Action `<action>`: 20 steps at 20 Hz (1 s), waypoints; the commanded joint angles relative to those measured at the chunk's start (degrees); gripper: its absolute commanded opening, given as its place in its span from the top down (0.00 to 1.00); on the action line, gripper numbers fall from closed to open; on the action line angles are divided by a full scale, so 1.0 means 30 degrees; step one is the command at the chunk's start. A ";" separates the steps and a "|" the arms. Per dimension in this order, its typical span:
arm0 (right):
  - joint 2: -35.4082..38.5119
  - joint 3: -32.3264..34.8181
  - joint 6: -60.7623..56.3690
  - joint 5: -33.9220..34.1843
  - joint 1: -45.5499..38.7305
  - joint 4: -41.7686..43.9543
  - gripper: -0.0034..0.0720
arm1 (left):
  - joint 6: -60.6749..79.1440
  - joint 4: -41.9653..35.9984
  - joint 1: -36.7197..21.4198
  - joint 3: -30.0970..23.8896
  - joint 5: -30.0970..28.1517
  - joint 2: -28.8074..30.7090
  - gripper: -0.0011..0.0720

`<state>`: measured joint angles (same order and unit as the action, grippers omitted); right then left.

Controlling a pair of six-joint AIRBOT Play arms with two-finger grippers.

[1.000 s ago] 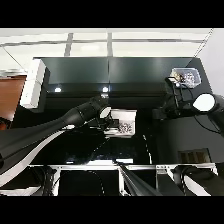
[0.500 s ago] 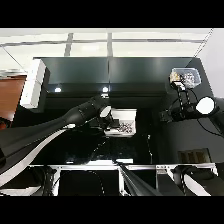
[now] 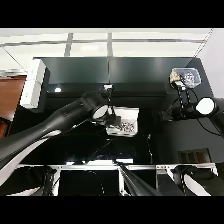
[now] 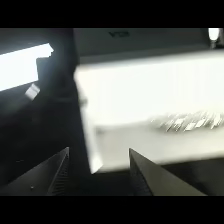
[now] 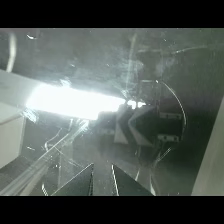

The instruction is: Fold the box and place the chain.

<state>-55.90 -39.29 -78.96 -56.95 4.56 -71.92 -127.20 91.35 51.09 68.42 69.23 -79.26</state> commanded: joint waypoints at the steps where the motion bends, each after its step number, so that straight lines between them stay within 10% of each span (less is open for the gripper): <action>1: 0.0015 0.0007 0.0036 0.0255 -0.0007 0.0073 0.79 | 0.1027 0.3963 -0.0255 -0.2506 0.0780 0.3767 0.37; 4: 0.0015 0.0007 -0.0131 0.0182 -0.0007 0.0517 0.79 | -0.0073 0.2361 -0.4568 -0.7053 -0.2324 0.7657 0.37; 6: 0.0015 0.0007 -0.0131 0.0211 0.0000 0.1486 0.79 | 0.2463 -0.3126 -0.8808 -0.9471 -0.5042 0.8823 0.38; 9: 0.0015 0.0007 -0.0131 0.0444 0.0007 0.2652 0.79 | 1.8025 -1.7005 -1.3857 -1.1438 -0.5916 0.7912 0.37; 11: 0.0015 0.0007 -0.0124 0.0525 0.0109 0.2820 0.79 | 2.9041 -2.1580 -1.4965 -1.1511 -0.3432 0.6419 0.21; 14: 0.0007 0.0007 -0.0124 0.0546 0.0430 0.2805 0.79 | 3.8235 -2.1507 -1.4214 -1.1519 -0.3279 0.4656 0.00; 20: 0.0007 0.0007 -0.0124 0.0510 0.0474 0.3541 0.79 | 4.6737 -2.0458 -1.1213 -1.1256 -0.5442 0.2463 0.00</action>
